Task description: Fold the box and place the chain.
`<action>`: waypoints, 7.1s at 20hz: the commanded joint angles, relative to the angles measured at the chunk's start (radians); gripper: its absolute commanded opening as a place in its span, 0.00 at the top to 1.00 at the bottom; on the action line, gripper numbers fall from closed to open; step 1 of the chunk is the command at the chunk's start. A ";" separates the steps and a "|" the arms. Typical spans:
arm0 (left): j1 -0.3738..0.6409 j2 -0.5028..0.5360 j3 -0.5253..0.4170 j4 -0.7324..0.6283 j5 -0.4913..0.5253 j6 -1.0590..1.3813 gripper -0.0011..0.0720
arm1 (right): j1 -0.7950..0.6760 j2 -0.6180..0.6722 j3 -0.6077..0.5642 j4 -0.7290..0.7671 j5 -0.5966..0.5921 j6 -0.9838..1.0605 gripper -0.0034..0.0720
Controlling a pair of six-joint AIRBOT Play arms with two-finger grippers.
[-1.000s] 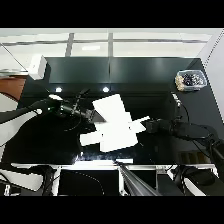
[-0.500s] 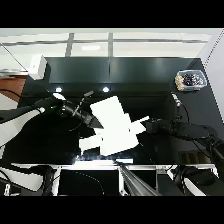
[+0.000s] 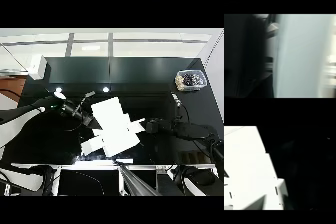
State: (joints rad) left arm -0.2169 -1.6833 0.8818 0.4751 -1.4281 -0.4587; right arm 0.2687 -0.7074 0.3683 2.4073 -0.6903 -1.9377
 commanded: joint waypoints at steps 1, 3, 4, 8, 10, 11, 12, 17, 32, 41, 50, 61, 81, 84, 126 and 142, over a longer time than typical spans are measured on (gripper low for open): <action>-0.001 0.058 0.005 0.005 -0.004 0.008 0.95 | -0.054 0.000 0.039 -0.092 -0.079 -0.003 0.03; -0.009 0.132 0.005 0.066 0.029 0.011 0.95 | -0.125 0.001 0.114 -0.190 -0.174 -0.003 0.03; -0.020 0.178 0.005 0.099 0.049 0.016 0.95 | -0.157 0.000 0.157 -0.238 -0.212 -0.011 0.03; -0.145 0.413 -0.053 0.164 0.255 0.196 0.95 | -0.212 0.001 0.266 -0.439 -0.231 -0.085 0.03; -0.193 0.492 -0.116 0.171 0.422 0.338 0.95 | -0.211 0.000 0.272 -0.517 -0.168 -0.123 0.03; -0.203 0.499 -0.142 0.172 0.456 0.415 0.95 | -0.211 0.000 0.272 -0.544 -0.127 -0.125 0.03; -0.204 0.492 -0.159 0.172 0.459 0.478 0.95 | -0.211 0.000 0.272 -0.573 -0.079 -0.124 0.03; -0.204 0.417 -0.198 0.212 0.500 0.539 0.95 | -0.211 -0.001 0.267 -0.524 0.027 -0.133 0.03; -0.205 0.356 -0.196 0.223 0.560 0.549 0.95 | 0.079 -0.012 0.025 -0.273 0.080 -0.517 0.03; -0.225 0.346 -0.196 0.225 0.561 0.549 0.95 | 0.308 -0.122 0.022 -0.321 0.077 -0.793 0.03; -0.225 0.346 -0.196 0.225 0.565 0.549 0.95 | 0.338 -0.196 0.022 -0.256 -0.039 -0.965 0.03; -0.225 0.344 -0.196 0.228 0.565 0.549 0.95 | 0.486 -0.232 0.032 -0.231 0.196 -0.844 0.03; -0.227 0.344 -0.196 0.224 0.563 0.549 0.95 | 0.361 -0.295 0.167 -0.241 0.165 -0.817 0.03; -0.227 0.344 -0.196 0.224 0.563 0.549 0.95 | 0.360 -0.299 0.167 -0.204 0.165 -0.858 0.03; -0.269 0.393 -0.194 0.328 0.612 0.560 0.95 | 0.340 -0.443 0.145 -0.010 0.063 -1.049 0.03; -0.269 0.393 -0.194 0.328 0.613 0.560 0.95 | 0.340 -0.473 0.145 -0.044 0.110 -1.049 0.03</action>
State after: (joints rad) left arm -0.4850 -1.2903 0.6868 0.8032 -0.8143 0.0998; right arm 0.6083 -1.1801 0.5137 2.3676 -0.5896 -2.9871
